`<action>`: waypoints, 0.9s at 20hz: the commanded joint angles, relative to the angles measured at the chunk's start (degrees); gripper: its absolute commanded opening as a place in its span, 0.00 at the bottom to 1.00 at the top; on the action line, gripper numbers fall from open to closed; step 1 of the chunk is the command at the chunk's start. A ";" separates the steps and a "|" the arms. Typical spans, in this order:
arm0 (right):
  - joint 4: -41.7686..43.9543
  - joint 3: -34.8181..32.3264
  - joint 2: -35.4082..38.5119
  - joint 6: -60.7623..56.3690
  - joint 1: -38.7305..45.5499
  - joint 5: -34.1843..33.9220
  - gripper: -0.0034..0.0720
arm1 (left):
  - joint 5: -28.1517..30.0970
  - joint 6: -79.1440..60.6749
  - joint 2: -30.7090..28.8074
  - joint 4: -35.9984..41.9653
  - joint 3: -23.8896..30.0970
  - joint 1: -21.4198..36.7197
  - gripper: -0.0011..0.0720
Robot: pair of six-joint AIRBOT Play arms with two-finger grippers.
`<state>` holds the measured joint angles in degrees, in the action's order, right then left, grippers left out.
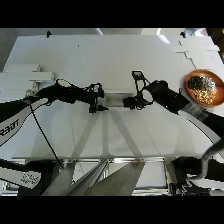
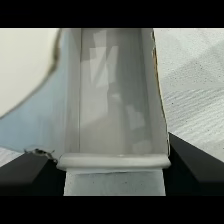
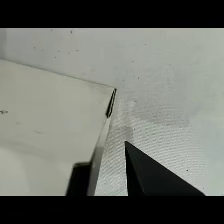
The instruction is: Fold the box and place the chain.
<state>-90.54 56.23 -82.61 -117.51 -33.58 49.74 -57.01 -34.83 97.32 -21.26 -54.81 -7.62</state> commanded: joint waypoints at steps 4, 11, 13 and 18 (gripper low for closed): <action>-4.04 -0.02 -3.26 -7.39 -3.80 0.02 0.28 | -0.22 -0.04 -0.02 -0.20 -0.07 0.00 0.46; -5.05 0.17 -3.37 -8.70 -4.20 -0.39 0.33 | -0.22 -0.04 -0.02 -0.20 -0.07 0.00 0.46; -4.96 1.29 -3.21 -8.68 -4.20 -0.15 0.54 | -0.20 -0.04 -0.02 -0.20 -0.07 0.00 0.46; -8.46 2.14 3.58 -8.04 -4.13 -0.68 0.54 | -0.22 -0.04 -0.02 -0.20 -0.07 0.00 0.46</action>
